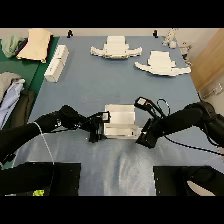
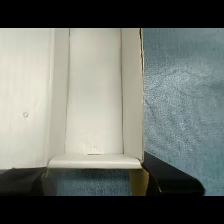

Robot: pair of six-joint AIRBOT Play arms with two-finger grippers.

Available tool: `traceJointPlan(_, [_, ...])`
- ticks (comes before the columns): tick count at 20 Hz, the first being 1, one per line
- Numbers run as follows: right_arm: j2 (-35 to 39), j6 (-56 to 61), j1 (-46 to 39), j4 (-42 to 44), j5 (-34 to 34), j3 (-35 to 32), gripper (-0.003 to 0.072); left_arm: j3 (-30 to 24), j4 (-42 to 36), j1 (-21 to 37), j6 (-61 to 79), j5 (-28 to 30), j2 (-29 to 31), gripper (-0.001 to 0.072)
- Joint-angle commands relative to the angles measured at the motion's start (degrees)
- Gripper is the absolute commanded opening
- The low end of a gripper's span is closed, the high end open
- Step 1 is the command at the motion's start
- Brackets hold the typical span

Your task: Fold the box.

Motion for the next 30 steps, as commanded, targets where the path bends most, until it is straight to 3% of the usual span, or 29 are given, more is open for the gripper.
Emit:
traceJointPlan(1, [-1.4,-15.2,0.0,-8.0,2.3,-2.7,0.0693,0.0,0.0,0.0,0.0,0.0,0.0,0.0494])
traceJointPlan(4, [-5.3,-29.9,0.0,-8.6,11.3,-4.1,0.0695,0.0,0.0,0.0,0.0,0.0,0.0,0.0494])
traceJointPlan(7, [-8.9,-36.2,0.0,-7.5,17.3,-4.3,0.0695,0.0,0.0,0.0,0.0,0.0,0.0,0.0495])
traceJointPlan(14, [-9.9,-38.6,0.0,-3.0,20.9,-4.3,0.0655,0.0,0.0,0.0,0.0,0.0,0.0,0.0495])
traceJointPlan(16, [-9.9,-38.7,0.0,0.2,19.4,-4.4,0.0513,0.0,0.0,0.0,0.0,0.0,0.0,0.0494])
traceJointPlan(18, [-9.9,-39.7,0.0,1.2,18.8,-4.3,0.047,0.0,0.0,0.0,0.0,0.0,0.0,0.0494])
traceJointPlan(19, [-9.9,-40.1,0.0,1.1,18.9,-4.3,0.0367,0.0,0.0,0.0,0.0,0.0,0.0,0.0494])
traceJointPlan(20, [-9.9,-40.1,0.0,1.2,19.1,-4.3,0.0364,0.0,0.0,0.0,0.0,0.0,0.0,0.0494])
traceJointPlan(21, [-9.9,-40.1,0.0,1.5,19.1,-4.3,0.0296,0.0,0.0,0.0,0.0,0.0,0.0,0.0495])
traceJointPlan(22, [-9.9,-40.1,0.1,2.0,19.1,-4.3,0.0177,0.0,0.0,0.0,0.0,0.0,0.0,0.0495])
traceJointPlan(24, [-9.9,-40.1,0.2,2.6,19.1,-4.3,0.015,0.0,0.0,0.0,0.0,0.0,0.0,0.0495])
traceJointPlan(26, [-10.0,-40.7,0.5,3.1,20.0,-4.3,0.0076,0.0,0.0,0.0,0.0,0.0,0.0,0.0495])
traceJointPlan(30, [-11.7,-44.7,0.5,7.1,21.2,-4.3,0.0076,0.0,0.0,0.0,0.0,0.0,0.0,0.0494])
